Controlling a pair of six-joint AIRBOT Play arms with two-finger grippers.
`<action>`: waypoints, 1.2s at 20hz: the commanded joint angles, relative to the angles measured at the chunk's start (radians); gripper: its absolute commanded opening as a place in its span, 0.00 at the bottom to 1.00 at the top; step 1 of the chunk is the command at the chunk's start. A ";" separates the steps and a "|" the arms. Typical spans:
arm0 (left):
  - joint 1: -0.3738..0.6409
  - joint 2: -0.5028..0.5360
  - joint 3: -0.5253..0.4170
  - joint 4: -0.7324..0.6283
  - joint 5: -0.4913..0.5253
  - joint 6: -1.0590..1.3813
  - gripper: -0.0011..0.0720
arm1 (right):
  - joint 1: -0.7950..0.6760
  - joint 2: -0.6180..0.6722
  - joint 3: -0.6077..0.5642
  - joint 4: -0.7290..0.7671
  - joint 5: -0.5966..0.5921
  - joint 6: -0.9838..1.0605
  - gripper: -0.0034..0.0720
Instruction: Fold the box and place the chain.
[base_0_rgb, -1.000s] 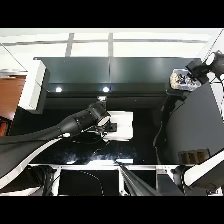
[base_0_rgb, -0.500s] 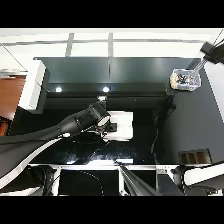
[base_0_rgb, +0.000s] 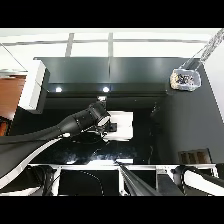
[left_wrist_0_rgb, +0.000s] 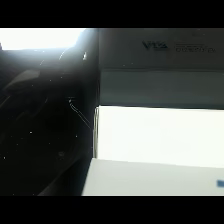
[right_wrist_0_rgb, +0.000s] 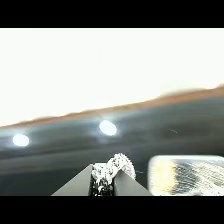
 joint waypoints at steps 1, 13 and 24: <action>0.000 0.000 0.000 0.000 0.003 0.000 0.05 | 0.039 0.117 -0.026 0.111 0.063 -0.027 0.10; 0.000 0.000 0.000 0.000 0.003 0.000 0.05 | 0.554 0.187 -0.182 0.098 0.359 -0.102 0.10; 0.000 0.000 0.000 0.000 0.002 0.000 0.05 | 0.776 0.192 -0.463 0.111 0.296 -0.135 0.10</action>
